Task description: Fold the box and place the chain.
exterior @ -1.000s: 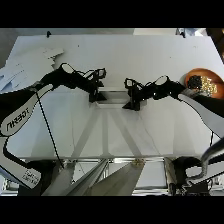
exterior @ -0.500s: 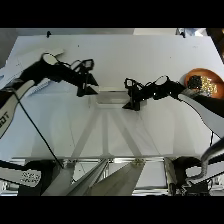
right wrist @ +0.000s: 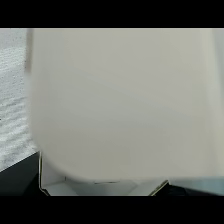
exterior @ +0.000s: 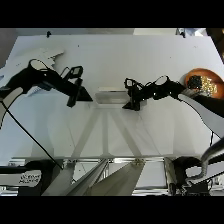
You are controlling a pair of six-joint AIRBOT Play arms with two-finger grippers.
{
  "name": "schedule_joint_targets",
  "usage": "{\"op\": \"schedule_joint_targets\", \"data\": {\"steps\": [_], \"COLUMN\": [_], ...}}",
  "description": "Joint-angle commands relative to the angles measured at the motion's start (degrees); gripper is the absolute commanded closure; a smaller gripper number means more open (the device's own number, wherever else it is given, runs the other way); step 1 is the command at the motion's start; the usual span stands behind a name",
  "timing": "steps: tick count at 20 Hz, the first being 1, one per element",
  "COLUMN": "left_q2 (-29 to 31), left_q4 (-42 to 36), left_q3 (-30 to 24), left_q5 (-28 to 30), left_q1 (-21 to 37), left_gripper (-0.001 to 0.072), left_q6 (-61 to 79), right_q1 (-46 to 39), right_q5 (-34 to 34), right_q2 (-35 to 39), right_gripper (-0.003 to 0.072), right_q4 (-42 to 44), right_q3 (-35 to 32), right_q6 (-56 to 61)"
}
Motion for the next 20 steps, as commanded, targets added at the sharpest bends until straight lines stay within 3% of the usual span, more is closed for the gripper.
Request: {"op": "schedule_joint_targets", "data": {"steps": [1, 3, 6, 12, 15, 20], "left_q2": [0.7, 0.7, 0.7, 0.0, -2.5, -6.1], "left_q4": [-9.7, -11.8, -13.4, -20.2, -22.5, -22.5], "left_q3": [-2.8, -2.8, -2.8, -2.8, -2.8, -2.8], "left_q5": [2.2, 8.6, 23.3, 44.6, 48.3, 46.0], "left_q1": [-5.1, -8.7, -12.3, -12.6, -12.6, -13.1], "left_gripper": [0.0701, 0.0702, 0.07, 0.07, 0.07, 0.07], "left_q6": [2.5, 2.6, 2.8, 3.6, 3.5, 3.5], "right_q1": [0.0, 0.0, 0.0, 0.0, 0.0, 0.0], "right_q5": [0.0, 0.0, 0.0, 0.0, 0.0, 0.0], "right_q2": [0.0, 0.0, 0.0, 0.0, 0.0, 0.0], "right_gripper": [0.017, 0.017, 0.017, 0.017, 0.017, 0.017], "right_q4": [0.0, 0.0, 0.0, 0.0, 0.0, 0.0], "right_q3": [0.0, 0.0, 0.0, 0.0, 0.0, 0.0], "right_q6": [0.0, 0.0, 0.0, 0.0, 0.0, 0.0]}}
